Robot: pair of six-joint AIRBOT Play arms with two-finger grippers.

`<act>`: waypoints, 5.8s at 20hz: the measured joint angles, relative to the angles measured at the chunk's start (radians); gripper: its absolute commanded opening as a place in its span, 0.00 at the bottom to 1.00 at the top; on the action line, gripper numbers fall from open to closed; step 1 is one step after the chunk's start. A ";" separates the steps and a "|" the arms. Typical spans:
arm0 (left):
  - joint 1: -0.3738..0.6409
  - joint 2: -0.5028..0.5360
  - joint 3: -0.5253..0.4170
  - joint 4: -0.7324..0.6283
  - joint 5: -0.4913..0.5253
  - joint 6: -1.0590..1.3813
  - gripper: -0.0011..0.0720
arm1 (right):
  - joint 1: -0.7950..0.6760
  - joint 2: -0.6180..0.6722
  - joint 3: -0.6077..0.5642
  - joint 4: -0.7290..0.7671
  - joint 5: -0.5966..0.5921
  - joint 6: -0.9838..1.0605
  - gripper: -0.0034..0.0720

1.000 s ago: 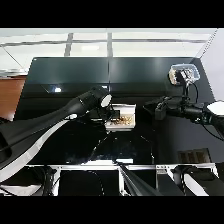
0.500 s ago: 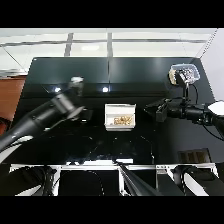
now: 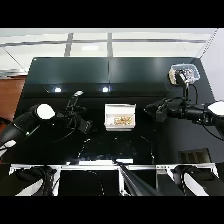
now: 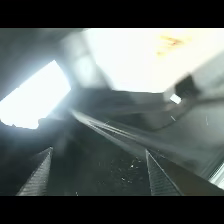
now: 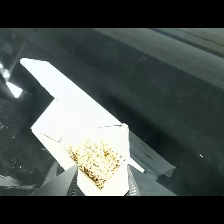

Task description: Fold the box and place the chain.

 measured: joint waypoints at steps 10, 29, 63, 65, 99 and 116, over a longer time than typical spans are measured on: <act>0.041 -0.223 0.066 -0.239 0.042 0.975 0.99 | 0.000 0.000 0.000 -0.050 0.023 0.061 0.52; -0.003 -0.343 0.135 -0.330 0.048 1.193 0.99 | 0.000 0.000 0.000 -0.101 0.045 0.089 0.52; -0.082 -0.352 0.147 -0.314 0.106 1.067 0.51 | 0.010 0.000 0.001 0.005 -0.038 0.109 0.98; -0.084 -0.352 0.148 -0.311 0.106 1.071 0.51 | 0.039 -0.006 0.010 0.043 -0.133 0.113 0.98; -0.085 -0.353 0.148 -0.307 0.106 1.072 0.52 | 0.295 -0.313 0.183 -0.229 0.011 -0.402 0.34; -0.085 -0.353 0.148 -0.307 0.106 1.072 0.52 | 0.295 -0.313 0.183 -0.290 0.053 -0.394 0.40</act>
